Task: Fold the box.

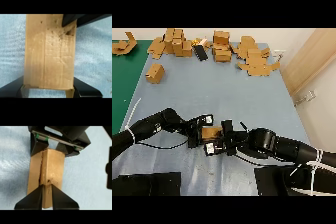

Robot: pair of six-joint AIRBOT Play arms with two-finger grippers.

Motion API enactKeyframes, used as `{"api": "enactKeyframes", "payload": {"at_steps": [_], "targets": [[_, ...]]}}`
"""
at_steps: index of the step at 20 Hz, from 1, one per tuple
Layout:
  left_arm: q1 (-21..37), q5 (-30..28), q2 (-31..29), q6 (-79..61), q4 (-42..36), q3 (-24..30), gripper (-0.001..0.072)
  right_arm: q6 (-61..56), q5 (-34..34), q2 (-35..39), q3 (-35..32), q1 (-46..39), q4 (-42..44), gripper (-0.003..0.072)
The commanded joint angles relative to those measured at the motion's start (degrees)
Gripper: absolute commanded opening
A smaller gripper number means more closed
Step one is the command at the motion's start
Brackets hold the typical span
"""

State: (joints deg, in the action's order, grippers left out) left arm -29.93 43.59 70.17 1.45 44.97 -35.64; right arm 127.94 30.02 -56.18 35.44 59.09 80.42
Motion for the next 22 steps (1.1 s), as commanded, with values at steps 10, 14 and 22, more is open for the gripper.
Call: {"api": "enactKeyframes", "payload": {"at_steps": [10,14,22], "targets": [[0.0,0.0,0.0,0.0,0.0,0.0,0.041,-1.1,2.6,5.0,0.1,0.2,2.6,0.0354],[0.0,0.0,0.0,0.0,0.0,0.0,0.041,-26.5,10.9,14.8,-0.3,-4.5,16.0,-0.0004],[0.0,0.0,0.0,0.0,0.0,0.0,0.041,-35.5,-10.8,13.7,-14.3,-17.2,67.3,0.0001]]}}
